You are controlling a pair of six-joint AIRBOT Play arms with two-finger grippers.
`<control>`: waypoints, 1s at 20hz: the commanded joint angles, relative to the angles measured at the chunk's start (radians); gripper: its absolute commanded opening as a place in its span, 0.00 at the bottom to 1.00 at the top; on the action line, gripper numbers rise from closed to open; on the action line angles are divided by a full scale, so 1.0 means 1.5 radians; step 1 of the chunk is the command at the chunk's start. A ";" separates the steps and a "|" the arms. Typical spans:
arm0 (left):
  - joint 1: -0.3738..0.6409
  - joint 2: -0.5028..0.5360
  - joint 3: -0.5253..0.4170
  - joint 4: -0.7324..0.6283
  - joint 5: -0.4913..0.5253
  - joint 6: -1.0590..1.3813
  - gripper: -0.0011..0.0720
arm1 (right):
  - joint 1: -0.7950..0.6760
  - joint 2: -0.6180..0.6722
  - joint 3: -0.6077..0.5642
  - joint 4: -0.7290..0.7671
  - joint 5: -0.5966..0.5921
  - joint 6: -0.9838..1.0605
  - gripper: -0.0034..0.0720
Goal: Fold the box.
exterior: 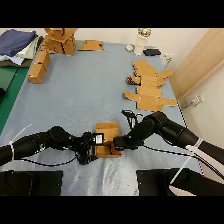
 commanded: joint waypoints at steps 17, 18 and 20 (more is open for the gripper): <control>0.000 0.000 0.000 0.000 0.000 0.000 0.65 | 0.074 -0.077 0.048 -0.105 -0.018 0.170 0.65; 0.000 0.000 0.000 0.000 0.000 0.000 0.65 | 0.076 -0.089 0.057 -0.117 -0.042 0.178 0.65; 0.000 0.000 0.000 0.000 0.000 0.000 0.65 | 0.091 -0.113 0.077 -0.149 -0.070 0.203 0.65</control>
